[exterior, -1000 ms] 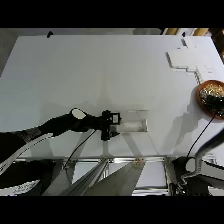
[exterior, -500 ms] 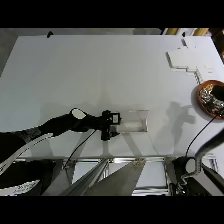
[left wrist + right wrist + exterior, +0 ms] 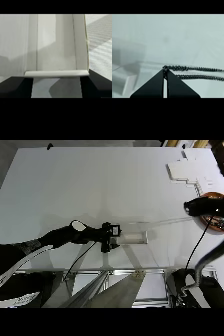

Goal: Fold the box and place the chain.

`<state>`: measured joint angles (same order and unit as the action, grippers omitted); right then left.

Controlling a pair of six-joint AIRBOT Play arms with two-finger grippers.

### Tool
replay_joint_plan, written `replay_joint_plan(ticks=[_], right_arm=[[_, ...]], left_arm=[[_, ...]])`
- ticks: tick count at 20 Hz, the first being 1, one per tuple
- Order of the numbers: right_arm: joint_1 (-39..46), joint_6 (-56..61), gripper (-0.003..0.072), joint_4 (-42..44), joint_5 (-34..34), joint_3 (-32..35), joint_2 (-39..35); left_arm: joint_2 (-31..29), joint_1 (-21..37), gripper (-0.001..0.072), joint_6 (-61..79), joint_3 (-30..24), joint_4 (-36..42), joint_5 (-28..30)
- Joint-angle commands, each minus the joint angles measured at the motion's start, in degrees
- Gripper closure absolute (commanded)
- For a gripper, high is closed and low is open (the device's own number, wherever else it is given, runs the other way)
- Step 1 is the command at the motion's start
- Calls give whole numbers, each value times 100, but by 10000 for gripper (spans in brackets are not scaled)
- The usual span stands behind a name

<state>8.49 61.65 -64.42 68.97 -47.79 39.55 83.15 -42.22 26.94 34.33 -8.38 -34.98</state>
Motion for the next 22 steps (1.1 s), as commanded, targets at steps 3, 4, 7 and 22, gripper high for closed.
replay_joint_plan(ticks=[3,4,7,22], right_arm=[[-1690,13,669,350,717,11,-345],[-2006,94,669,343,695,13,-345],[-2955,304,669,372,251,13,-345],[-4638,608,669,68,-1762,782,621]], left_arm=[[-4,-2,377,2,-2,0,2],[-4,0,377,2,-2,0,2],[-4,-2,377,2,-2,0,0],[-4,-2,377,2,-2,0,0]])
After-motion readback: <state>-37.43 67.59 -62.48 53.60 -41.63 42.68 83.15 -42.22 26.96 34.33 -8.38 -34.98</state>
